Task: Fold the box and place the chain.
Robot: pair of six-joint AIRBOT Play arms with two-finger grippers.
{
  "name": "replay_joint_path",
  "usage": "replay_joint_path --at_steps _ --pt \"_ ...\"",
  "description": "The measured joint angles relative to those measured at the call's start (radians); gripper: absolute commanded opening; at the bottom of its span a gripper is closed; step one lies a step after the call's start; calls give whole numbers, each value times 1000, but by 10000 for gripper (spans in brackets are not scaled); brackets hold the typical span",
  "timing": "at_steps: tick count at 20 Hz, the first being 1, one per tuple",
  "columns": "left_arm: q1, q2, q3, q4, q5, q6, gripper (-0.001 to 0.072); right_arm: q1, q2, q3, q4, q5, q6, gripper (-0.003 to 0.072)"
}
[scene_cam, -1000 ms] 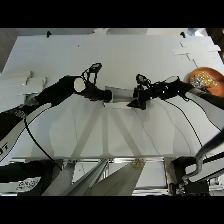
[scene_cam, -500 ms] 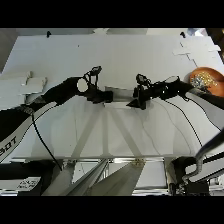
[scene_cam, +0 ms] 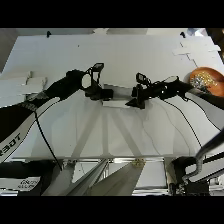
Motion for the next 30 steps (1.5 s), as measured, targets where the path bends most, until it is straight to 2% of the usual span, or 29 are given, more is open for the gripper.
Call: replay_joint_path --at_steps 2,4,7,8,10,11,12,13,23,30 --pt "-12 -15 8 13 -18 -13 331 0 0 0 -6 2 -1 328" --pt "-21 -28 12 20 -27 -34 285 0 0 0 -9 1 -2 328" --pt "-31 -42 15 24 -37 -52 259 0 0 0 -7 1 -4 328" --pt "-33 -45 15 24 -39 -55 270 0 0 0 -6 1 -4 328" --pt "-36 -50 15 26 -46 -58 458 0 0 0 -6 3 -4 328" --pt "-36 -51 15 26 -49 -58 489 -1 0 0 -8 4 -4 328" --pt "-37 -51 15 20 -48 -58 566 -1 0 0 -7 4 -3 328" --pt "-37 -51 16 8 -45 -58 599 -1 0 0 -6 4 -3 328" --pt "22 6 16 -183 -54 134 599 -2 0 0 1 -1 0 328" --pt "95 28 16 -217 -93 296 589 -1 0 0 0 0 0 328"
